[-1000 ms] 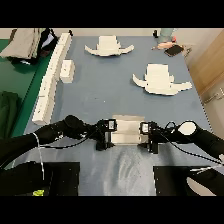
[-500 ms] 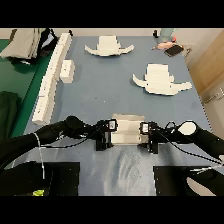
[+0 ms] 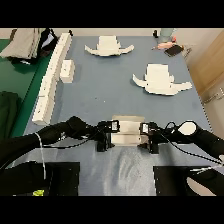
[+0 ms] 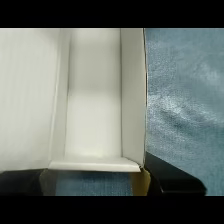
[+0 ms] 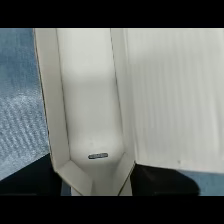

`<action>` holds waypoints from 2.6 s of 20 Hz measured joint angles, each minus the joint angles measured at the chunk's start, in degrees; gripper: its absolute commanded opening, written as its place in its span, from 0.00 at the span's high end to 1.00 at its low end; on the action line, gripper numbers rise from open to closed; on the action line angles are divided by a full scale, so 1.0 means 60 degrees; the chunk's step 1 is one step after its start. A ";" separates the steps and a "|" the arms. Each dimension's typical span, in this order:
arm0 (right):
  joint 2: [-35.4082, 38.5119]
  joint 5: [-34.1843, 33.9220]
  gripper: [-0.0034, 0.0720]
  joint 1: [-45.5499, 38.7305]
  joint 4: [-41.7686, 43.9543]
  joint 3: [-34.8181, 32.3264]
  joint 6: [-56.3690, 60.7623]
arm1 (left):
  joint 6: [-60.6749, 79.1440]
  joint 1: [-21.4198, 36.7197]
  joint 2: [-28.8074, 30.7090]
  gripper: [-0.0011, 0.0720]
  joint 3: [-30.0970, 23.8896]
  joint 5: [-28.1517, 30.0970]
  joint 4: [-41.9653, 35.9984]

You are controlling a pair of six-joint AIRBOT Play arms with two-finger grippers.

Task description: Fold the box.

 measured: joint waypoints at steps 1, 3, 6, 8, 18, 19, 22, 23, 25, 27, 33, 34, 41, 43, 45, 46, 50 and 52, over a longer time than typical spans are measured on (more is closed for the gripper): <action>0.0004 0.0000 0.34 0.0000 -0.0004 0.0000 0.0004 | -0.0069 -0.0011 0.0000 0.17 0.0007 0.0018 0.0015; 0.0004 0.0000 0.34 0.0004 0.0000 -0.0004 0.0004 | -0.0182 -0.0029 -0.0007 0.17 0.0011 0.0073 0.0029; 0.0004 -0.0007 0.34 0.0004 0.0007 0.0000 0.0004 | -0.0259 -0.0029 -0.0007 0.17 0.0018 0.0109 0.0047; 0.0004 -0.0007 0.34 0.0000 0.0011 0.0000 0.0000 | -0.0284 -0.0029 -0.0007 0.17 0.0018 0.0153 0.0051; 0.0004 -0.0007 0.34 0.0000 0.0011 0.0000 0.0004 | -0.0321 -0.0047 -0.0007 0.17 0.0018 0.0168 0.0051; 0.0004 -0.0007 0.34 0.0000 0.0011 0.0000 0.0007 | -0.0321 -0.0047 -0.0007 0.17 0.0018 0.0168 0.0051; 0.0004 -0.0007 0.30 0.0004 0.0011 0.0000 0.0007 | -0.0321 -0.0044 -0.0007 0.17 0.0015 0.0164 0.0051; 0.0004 -0.0007 0.00 0.0000 0.0015 0.0000 0.0007 | -0.0321 -0.0047 -0.0007 0.17 0.0018 0.0168 0.0051; 0.0004 -0.0040 0.00 0.0000 0.0055 0.0000 0.0058 | -0.0350 -0.0047 -0.0007 0.17 0.0015 0.0164 0.0047; 0.0004 0.0084 0.00 0.0000 0.0080 -0.0004 0.0251 | -0.0346 -0.0044 -0.0007 0.17 0.0015 0.0160 0.0047; 0.0055 0.0222 0.00 0.0000 -0.0248 0.0000 0.0503 | -0.0317 -0.0044 -0.0007 0.17 0.0018 0.0153 0.0051; 0.0127 0.0237 0.00 0.0000 -0.0313 0.0000 0.0539 | -0.0321 -0.0044 -0.0007 0.17 0.0015 0.0153 0.0051; 0.2098 0.0991 0.00 -0.0018 -0.1614 -0.0004 0.2204 | -0.0321 -0.0044 -0.0007 0.17 0.0018 0.0153 0.0051; 0.2932 0.1118 0.00 -0.0022 -0.2095 -0.0004 0.2998 | -0.0324 -0.0044 -0.0007 0.17 0.0018 0.0160 0.0047; 0.3679 0.1286 0.00 -0.0022 -0.2208 -0.0007 0.3767 | -0.0324 -0.0044 -0.0007 0.17 0.0018 0.0160 0.0047; 0.4022 0.1362 0.00 -0.0022 -0.2040 -0.0007 0.4284 | -0.0324 -0.0044 -0.0007 0.17 0.0015 0.0160 0.0047; 0.4666 0.1388 0.01 -0.0015 -0.0568 -0.0007 0.8677 | -0.0324 -0.0044 -0.0007 0.17 0.0015 0.0168 0.0047; 0.4663 0.1494 0.02 0.0025 -0.0098 -0.0007 1.1009 | -0.0324 -0.0040 -0.0007 0.17 0.0018 0.0164 0.0047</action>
